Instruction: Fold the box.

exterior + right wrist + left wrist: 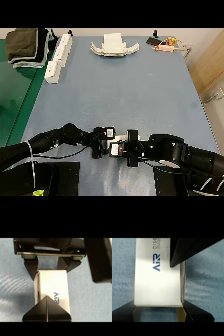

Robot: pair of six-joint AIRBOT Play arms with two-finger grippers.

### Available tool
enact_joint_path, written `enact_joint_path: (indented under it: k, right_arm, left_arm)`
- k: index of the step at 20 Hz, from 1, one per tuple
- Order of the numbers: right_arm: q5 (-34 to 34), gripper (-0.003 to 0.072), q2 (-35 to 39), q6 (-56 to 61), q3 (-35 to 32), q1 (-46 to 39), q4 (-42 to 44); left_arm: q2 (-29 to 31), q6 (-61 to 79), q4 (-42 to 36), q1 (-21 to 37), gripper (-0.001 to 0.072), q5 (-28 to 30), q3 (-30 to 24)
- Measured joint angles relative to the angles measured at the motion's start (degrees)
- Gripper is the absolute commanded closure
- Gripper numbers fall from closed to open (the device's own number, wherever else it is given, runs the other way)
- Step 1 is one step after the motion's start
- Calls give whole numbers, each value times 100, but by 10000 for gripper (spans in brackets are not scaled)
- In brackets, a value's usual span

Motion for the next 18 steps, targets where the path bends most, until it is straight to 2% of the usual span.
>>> enact_joint_path:
  k: [4,8,13,18]
  right_arm:
    - [155,681,267,236,199,2,-234]
    - [511,681,566,1362,525,-122,-1064]
    - [1827,681,385,3257,1051,-1102,-1541]
    - [3174,681,-249,4450,1600,-2446,-1344]
  left_arm:
    - [0,-2,-2,0,239,0,0]
    - [0,-4,-2,0,239,0,0]
    - [0,-4,-2,0,239,0,0]
    - [0,-4,-2,0,239,4,0]
